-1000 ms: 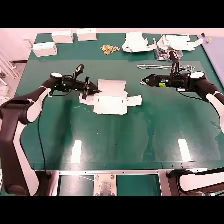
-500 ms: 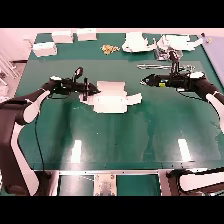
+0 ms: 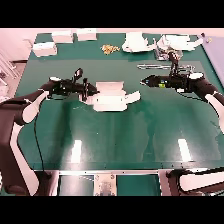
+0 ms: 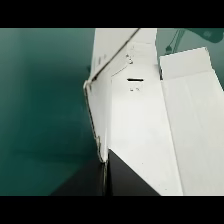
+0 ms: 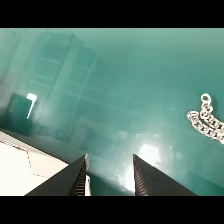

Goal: Fold the box and place the chain.

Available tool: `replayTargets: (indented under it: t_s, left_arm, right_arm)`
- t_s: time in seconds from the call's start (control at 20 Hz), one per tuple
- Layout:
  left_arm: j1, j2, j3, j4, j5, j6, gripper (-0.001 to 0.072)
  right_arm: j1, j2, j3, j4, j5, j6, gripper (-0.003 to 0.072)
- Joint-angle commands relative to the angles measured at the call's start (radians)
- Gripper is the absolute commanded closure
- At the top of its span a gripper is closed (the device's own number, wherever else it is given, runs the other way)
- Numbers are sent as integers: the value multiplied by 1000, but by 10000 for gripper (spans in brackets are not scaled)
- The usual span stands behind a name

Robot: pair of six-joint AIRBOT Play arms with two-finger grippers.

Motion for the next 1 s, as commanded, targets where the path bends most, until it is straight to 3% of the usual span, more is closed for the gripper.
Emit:
replayTargets:
  t_s: [0.0, 0.1, 0.15, 0.2, 0.25, 0.5, 0.7, 0.8, 0.9, 0.95]
  left_arm:
    - [-2, 0, -1, 19, 1, -8, 689]
    - [-2, 0, 0, 18, 0, -8, 688]
    - [-2, 0, 0, 18, 0, -7, 689]
    - [-2, 0, 0, 18, 0, -7, 688]
    - [-2, 0, 0, 16, 1, -6, 688]
    - [-2, 0, 0, 15, 6, -5, 688]
    - [-2, 0, 0, 15, 5, -5, 688]
    - [-2, 0, 0, 15, 5, -5, 689]
    - [-2, 0, 0, 15, 5, -5, 688]
    - [-2, 0, 0, 15, 5, -5, 689]
  right_arm:
    - [0, 0, 0, 0, 1, -46, 346]
    - [1, 1, 0, 5, 5, -47, 572]
    - [0, 1, 0, 8, 20, -48, 476]
    - [1, 3, 0, 9, 25, -56, 292]
    - [5, 10, -1, 15, 45, -82, 255]
    - [72, 131, -54, -20, 146, -164, 248]
    - [224, 230, -152, -249, 150, -186, 127]
    - [297, 237, -200, -284, 120, -260, 107]
    - [380, 237, -249, -388, -6, -350, 101]
    - [417, 237, -274, -419, -91, -387, 62]
